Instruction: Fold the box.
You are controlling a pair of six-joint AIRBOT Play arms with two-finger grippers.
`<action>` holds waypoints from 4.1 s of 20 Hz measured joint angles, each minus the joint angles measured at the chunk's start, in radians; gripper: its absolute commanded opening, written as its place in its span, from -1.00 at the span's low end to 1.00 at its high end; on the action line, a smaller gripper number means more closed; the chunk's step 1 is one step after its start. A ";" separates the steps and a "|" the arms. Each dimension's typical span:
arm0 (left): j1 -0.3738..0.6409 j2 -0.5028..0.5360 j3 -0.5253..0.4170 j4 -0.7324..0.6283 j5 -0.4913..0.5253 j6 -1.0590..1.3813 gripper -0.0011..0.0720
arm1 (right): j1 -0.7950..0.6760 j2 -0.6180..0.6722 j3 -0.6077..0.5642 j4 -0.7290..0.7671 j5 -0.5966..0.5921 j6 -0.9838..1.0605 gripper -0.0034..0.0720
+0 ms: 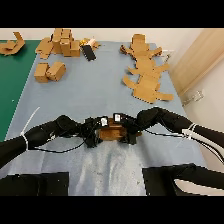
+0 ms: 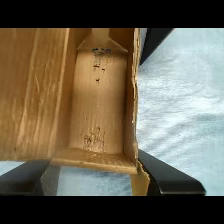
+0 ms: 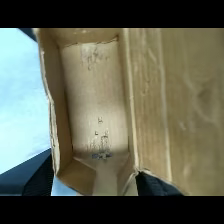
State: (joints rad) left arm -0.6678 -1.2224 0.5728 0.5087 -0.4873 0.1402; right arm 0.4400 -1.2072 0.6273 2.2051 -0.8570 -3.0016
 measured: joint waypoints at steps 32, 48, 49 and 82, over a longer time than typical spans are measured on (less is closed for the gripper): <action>0.000 0.000 0.005 0.000 0.034 0.026 0.44 | 0.003 0.228 0.059 -0.185 -0.308 1.313 0.99; 0.002 0.087 -0.016 0.186 -0.199 -0.195 0.44 | 0.011 0.229 0.058 -0.138 -0.440 1.366 0.97; 0.002 0.089 -0.024 0.190 -0.192 -0.214 0.44 | 0.011 0.231 0.054 -0.138 -0.444 1.351 0.97; 0.000 0.158 -0.082 0.276 -0.179 -0.299 0.44 | 0.011 0.339 -0.066 -0.095 -0.191 1.318 -0.41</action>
State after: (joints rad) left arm -0.6678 -1.0645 0.4904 0.7845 -0.6659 -0.1585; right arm 0.4507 -0.8684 0.5617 2.1101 -1.0481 -1.6836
